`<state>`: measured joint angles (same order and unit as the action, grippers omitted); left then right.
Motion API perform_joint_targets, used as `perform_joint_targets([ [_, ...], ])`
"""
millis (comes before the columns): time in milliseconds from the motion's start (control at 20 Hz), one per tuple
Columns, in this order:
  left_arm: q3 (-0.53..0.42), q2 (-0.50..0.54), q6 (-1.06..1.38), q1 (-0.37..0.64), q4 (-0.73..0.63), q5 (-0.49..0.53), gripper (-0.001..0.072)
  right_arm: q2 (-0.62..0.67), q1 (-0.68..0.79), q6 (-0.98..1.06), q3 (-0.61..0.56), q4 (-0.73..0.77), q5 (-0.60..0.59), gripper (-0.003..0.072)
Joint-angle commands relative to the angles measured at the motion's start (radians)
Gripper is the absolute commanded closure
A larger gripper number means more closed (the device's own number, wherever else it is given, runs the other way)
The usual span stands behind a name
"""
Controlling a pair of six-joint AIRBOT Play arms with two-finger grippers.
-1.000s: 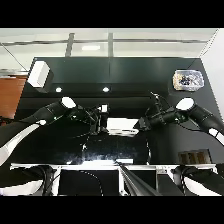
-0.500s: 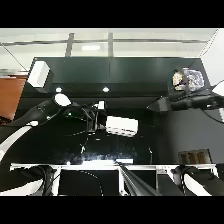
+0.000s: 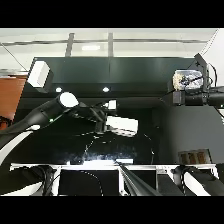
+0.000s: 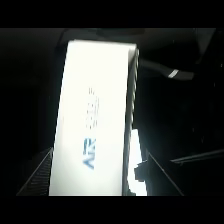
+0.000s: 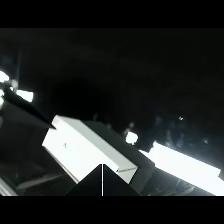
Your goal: Fold the box and place the chain.
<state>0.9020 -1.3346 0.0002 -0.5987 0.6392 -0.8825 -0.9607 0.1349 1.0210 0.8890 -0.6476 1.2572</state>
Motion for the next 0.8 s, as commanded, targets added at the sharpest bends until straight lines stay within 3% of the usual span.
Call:
perform_joint_targets([
  [0,0.104,-0.092,-0.184,-0.051,0.015,0.015,0.0004,0.002,0.006,-0.008,0.001,-0.002,-0.004,0.0678],
  [250,0.222,-0.198,-0.299,-0.028,0.112,-0.113,0.0004,0.002,0.006,-0.029,0.001,-0.002,-0.004,0.0678],
  [500,0.226,-0.234,-0.339,-0.031,0.112,-0.196,0.0003,0.002,0.006,-0.053,0.001,-0.002,-0.005,0.0678],
  [750,0.226,-0.236,-0.324,-0.033,0.112,-0.2,0.0002,0.002,0.006,-0.061,0.001,-0.002,-0.006,0.0678],
])
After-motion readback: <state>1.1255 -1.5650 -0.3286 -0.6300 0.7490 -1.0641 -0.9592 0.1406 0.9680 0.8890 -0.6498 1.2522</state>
